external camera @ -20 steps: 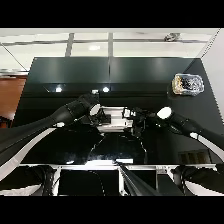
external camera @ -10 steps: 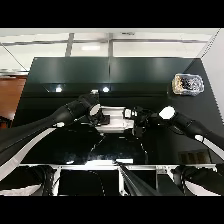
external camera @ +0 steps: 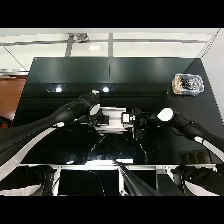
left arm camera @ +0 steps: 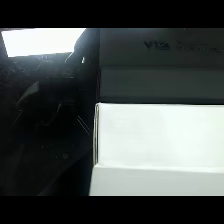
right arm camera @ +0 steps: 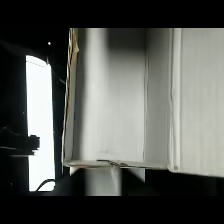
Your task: Fold the box and place the chain.
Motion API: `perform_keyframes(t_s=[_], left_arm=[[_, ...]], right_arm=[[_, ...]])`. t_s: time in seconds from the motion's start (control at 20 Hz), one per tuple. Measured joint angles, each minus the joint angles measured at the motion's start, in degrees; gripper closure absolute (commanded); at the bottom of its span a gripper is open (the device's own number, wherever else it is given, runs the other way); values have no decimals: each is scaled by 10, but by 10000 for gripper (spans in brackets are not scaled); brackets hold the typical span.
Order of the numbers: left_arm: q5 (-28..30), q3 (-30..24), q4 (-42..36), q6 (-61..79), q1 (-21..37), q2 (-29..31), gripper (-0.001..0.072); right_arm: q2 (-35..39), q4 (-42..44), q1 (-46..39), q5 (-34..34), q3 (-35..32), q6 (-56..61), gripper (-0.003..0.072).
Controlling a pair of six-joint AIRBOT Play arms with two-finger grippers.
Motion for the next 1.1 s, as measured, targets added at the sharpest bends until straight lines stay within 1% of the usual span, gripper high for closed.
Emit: perform_keyframes(t_s=[0.45, 0.5, 0.55, 0.6, 0.65, 0.7, 0.75, 0.8, 0.85, 0.9, 1.0, 1.1], left_arm=[[-3, 0, -9, 2, 0, 0, 681], [-3, 0, -10, 2, 0, 0, 682], [-2, 0, -10, 2, 0, 0, 681], [-1, 0, -10, 2, 0, 0, 681], [-1, 0, -11, 2, 0, 0, 681], [-1, 0, -11, 2, 0, 0, 681], [-1, 0, -12, 2, 0, 0, 682], [0, 0, -12, 2, 0, 0, 681], [0, 0, -12, 2, 0, 0, 681], [0, 0, -12, 2, 0, 0, 681], [1, 0, -13, 0, 0, 0, 681], [2, 0, -14, 0, 0, 0, 681]], right_arm=[[-22, 66, 38, -42, 0, 13, 598], [-24, 71, 40, -48, 0, 14, 501], [-25, 75, 41, -53, 0, 16, 308], [-26, 79, 42, -60, 0, 16, 277], [-27, 80, 42, -63, 0, 18, 391], [-27, 81, 42, -66, -1, 21, 416], [-28, 83, 43, -68, -1, 27, 288], [-28, 83, 43, -69, -1, 30, 370], [-28, 83, 43, -70, -1, 34, 584], [-28, 83, 43, -73, -1, 39, 669], [-24, 78, 42, -71, -1, 61, 673], [-6, 52, 34, -66, 0, 122, 674]])
